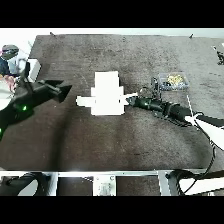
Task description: Fold the box and place the chain.
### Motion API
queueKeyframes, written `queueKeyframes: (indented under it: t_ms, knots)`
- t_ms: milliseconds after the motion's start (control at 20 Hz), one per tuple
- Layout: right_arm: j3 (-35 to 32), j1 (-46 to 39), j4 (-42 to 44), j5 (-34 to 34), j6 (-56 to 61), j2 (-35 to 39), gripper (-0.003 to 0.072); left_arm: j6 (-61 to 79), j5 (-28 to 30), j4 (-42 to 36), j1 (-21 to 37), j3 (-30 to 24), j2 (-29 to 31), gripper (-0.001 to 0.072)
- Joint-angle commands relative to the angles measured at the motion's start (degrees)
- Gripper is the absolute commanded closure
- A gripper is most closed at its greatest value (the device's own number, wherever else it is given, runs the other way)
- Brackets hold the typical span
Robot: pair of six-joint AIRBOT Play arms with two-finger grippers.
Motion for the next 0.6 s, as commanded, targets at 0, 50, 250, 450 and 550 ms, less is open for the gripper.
queueKeyframes:
  t_ms: [0, 50, 250, 450, 550]
  knots:
    - [-0.04, 0.04, 0.17, 0.02, -0.83, -0.13, 0.0677, -4.55, -12.46, 4.04, -0.15, 14.53, -18.43, 0.0179]
    - [-0.02, 0.02, 0.22, 0.02, -1.44, -0.13, 0.0677, -7.58, -15.39, 6.99, -0.52, 19.28, -23.3, 0.0178]
    - [-0.02, 0.04, 0.2, 0.0, -2.1, -0.13, 0.0677, -22.6, -23.65, 21.38, -3.54, 38.91, -39.43, 0.0159]
    - [-0.04, 0.04, -0.24, 0.0, -3.21, -0.13, 0.0676, -33.44, -35.6, 27.91, -5.84, 57.16, -52.33, 0.0159]
    - [-0.04, 0.02, -0.24, 0.0, -3.19, -0.13, 0.0677, -36.59, -39.69, 29.68, -6.43, 64.0, -57.37, 0.0159]
